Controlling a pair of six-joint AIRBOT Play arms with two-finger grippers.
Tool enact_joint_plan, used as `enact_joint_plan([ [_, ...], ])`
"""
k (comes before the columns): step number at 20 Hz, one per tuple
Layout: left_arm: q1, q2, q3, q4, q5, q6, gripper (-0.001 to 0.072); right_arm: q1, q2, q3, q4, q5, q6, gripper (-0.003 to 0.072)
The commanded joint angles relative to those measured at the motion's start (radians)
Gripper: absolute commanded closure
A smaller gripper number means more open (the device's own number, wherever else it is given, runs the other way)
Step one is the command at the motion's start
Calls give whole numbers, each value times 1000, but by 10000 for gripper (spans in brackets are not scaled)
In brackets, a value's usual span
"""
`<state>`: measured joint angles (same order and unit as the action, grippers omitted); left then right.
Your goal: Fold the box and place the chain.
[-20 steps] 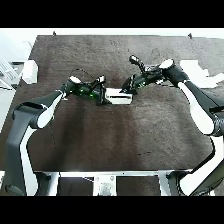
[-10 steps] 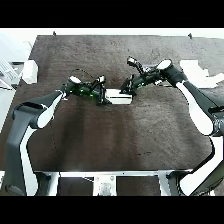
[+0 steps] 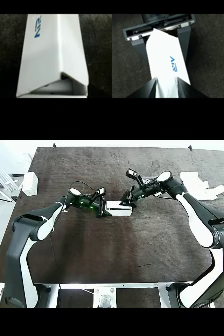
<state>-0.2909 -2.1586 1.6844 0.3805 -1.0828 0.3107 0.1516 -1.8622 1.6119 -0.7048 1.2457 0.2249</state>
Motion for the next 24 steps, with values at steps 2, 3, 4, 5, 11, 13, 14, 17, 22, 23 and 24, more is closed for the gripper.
enact_joint_plan([
  [2,1,0,0,0,0,1,476,19,0,1,-75,-12,-1,394],
  [3,1,0,0,0,0,1,476,25,0,1,-82,-32,-1,393],
  [4,1,0,0,0,0,1,476,28,0,1,-82,-53,-1,392],
  [5,1,0,0,0,-1,1,477,30,0,1,-82,-68,-1,392],
  [11,1,0,0,0,-2,1,477,34,5,1,-83,-45,10,392],
  [13,1,0,0,0,-2,1,477,34,5,1,-83,7,11,392],
  [14,1,0,0,0,-2,1,476,34,5,1,-83,29,11,392],
  [17,1,0,0,0,-2,1,477,33,5,0,-83,37,32,392],
  [22,1,0,0,0,-2,1,476,34,4,0,-94,34,32,392],
  [23,1,0,0,0,-2,1,476,34,4,0,-96,25,32,392],
  [24,1,0,0,0,-2,1,477,34,4,0,-98,19,32,392],
])
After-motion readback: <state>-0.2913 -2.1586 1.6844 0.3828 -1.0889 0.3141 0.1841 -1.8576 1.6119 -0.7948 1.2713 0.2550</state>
